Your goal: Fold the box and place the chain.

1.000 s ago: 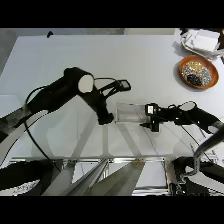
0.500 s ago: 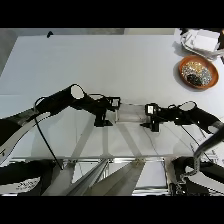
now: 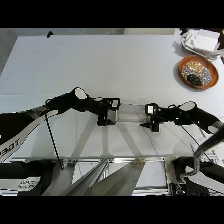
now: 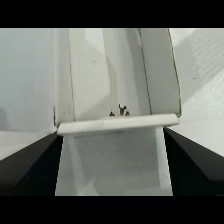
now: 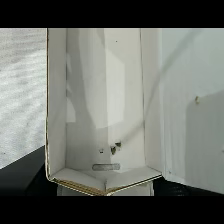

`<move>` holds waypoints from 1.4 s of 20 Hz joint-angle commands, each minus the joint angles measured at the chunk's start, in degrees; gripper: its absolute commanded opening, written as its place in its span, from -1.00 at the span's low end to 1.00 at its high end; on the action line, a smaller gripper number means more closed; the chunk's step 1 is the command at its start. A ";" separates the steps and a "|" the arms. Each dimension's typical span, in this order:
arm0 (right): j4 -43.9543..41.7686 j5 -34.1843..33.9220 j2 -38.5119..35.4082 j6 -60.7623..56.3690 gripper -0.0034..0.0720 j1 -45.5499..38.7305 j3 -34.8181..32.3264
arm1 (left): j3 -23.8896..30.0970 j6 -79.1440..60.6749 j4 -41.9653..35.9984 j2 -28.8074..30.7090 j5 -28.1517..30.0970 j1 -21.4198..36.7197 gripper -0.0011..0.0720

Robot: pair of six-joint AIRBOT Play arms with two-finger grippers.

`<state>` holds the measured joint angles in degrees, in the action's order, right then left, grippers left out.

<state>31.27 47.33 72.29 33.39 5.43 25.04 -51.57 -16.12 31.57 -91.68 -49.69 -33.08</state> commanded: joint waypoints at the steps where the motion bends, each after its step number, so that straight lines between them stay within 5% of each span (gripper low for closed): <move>1: 0.00 0.00 -0.04 0.00 0.18 -0.02 0.02 | 0.04 -2.12 -1.55 -0.35 0.44 -0.66 0.97; 14: 0.00 0.00 -0.04 0.00 0.18 -0.02 0.02 | 0.04 -1.86 -5.46 -2.05 2.21 -2.86 0.92; 16: 0.00 0.02 -0.04 0.00 0.18 -0.02 0.02 | 0.07 -1.86 -6.12 -2.05 2.29 -2.84 0.62; 18: 0.00 0.00 -0.04 0.00 0.18 -0.02 0.02 | 0.07 -1.88 -6.73 -2.05 2.32 -2.84 0.54; 21: 0.00 0.00 -0.02 0.00 0.18 -0.02 0.02 | 0.07 -1.97 -6.69 -2.05 2.38 -2.84 -0.26; 28: 0.00 0.02 -0.04 0.00 0.18 -0.02 0.02 | 0.07 -1.86 -6.69 -2.05 2.32 -2.86 -0.23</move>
<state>31.29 47.37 72.29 33.36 5.43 25.04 -51.48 -18.06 25.02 -93.69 -47.35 -35.90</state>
